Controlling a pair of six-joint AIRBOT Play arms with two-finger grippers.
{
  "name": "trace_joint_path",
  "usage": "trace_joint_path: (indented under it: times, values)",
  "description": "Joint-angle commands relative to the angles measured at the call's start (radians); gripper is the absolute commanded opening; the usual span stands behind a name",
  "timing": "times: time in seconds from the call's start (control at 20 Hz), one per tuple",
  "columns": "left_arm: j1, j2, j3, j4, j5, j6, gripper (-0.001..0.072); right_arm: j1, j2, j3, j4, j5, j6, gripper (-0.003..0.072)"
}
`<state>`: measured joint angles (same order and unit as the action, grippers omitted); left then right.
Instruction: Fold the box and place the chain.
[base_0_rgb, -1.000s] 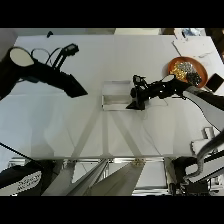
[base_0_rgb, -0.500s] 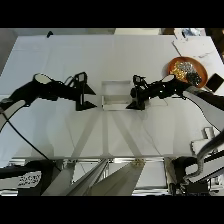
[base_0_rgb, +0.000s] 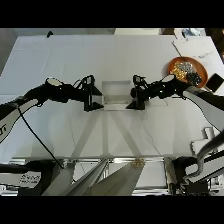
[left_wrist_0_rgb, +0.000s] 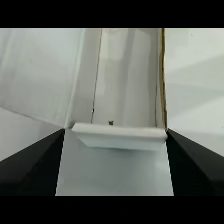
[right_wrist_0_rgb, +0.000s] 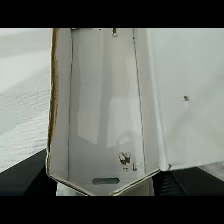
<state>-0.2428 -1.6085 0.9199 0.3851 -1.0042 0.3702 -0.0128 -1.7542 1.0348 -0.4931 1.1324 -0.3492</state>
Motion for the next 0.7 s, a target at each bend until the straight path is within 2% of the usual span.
trace_joint_path:
  times: [0.0, 0.15, 0.35, 0.65]
  values:
    - [-0.007, -0.029, 0.057, 0.056, -0.031, -0.045, 0.0702, 0.0, 0.0, 0.0, 0.0, 0.002, 0.0, 0.0524]
    - [-0.028, -0.042, 0.079, 0.154, -0.039, -0.066, 0.0701, 0.0, 0.0, 0.0, 0.0, 0.002, 0.0, 0.0524]
    - [-0.058, -0.052, 0.079, 0.147, 0.014, -0.056, 0.0701, 0.0, 0.0, 0.0, 0.0, 0.002, 0.0, 0.0524]
    - [-0.1, -0.104, 0.079, 0.121, 0.04, -0.007, 0.07, 0.0, 0.0, 0.0, 0.0, 0.002, 0.0, 0.0524]
